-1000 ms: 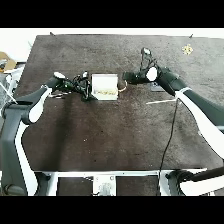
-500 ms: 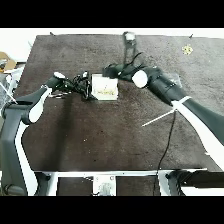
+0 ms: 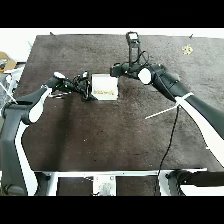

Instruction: Fold the box and place the chain.

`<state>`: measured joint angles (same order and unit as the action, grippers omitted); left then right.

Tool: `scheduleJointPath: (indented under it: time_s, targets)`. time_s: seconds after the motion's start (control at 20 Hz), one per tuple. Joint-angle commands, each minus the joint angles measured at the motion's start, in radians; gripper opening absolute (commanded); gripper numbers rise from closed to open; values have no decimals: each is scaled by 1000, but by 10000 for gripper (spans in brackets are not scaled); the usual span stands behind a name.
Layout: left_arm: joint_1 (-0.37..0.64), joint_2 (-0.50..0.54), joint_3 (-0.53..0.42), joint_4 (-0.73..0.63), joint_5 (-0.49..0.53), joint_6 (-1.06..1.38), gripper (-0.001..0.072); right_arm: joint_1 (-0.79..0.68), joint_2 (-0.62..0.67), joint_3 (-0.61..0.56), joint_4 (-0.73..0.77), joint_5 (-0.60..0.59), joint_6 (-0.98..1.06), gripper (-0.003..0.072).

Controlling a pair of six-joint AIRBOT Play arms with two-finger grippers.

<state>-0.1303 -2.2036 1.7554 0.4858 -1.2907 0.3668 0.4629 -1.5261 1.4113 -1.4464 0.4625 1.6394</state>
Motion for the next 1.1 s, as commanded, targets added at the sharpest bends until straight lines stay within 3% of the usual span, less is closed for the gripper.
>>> scheduleJointPath:
  time_s: [0.0,0.15,0.3,0.35,0.45,0.55,0.65,0.8,0.85,1.0,1.05]
  targets:
    - [0,-1,0,0,0,0,391,-94,-2,42,39,8,-201,176]
    - [0,-1,0,0,0,0,391,-190,-114,147,281,120,-483,175]
    - [0,-1,0,0,0,0,391,-283,-266,261,653,284,-819,173]
    - [0,-1,0,0,0,0,391,-306,-312,290,773,336,-926,137]
    - [0,-1,0,0,0,0,391,-327,-384,323,912,373,-1052,137]
    - [0,-1,0,0,0,0,391,-326,-428,327,991,389,-1186,135]
    - [0,-1,0,0,0,0,391,-326,-456,327,1075,478,-1326,135]
    - [0,-1,0,0,0,0,391,-326,-467,326,1092,525,-1373,135]
    - [0,-1,0,0,0,0,391,-326,-465,326,1092,558,-1424,71]
    - [0,-1,0,0,0,0,391,-312,-452,323,1057,620,-1528,64]
    - [0,-1,0,0,0,0,391,-305,-442,320,1047,638,-1536,21]
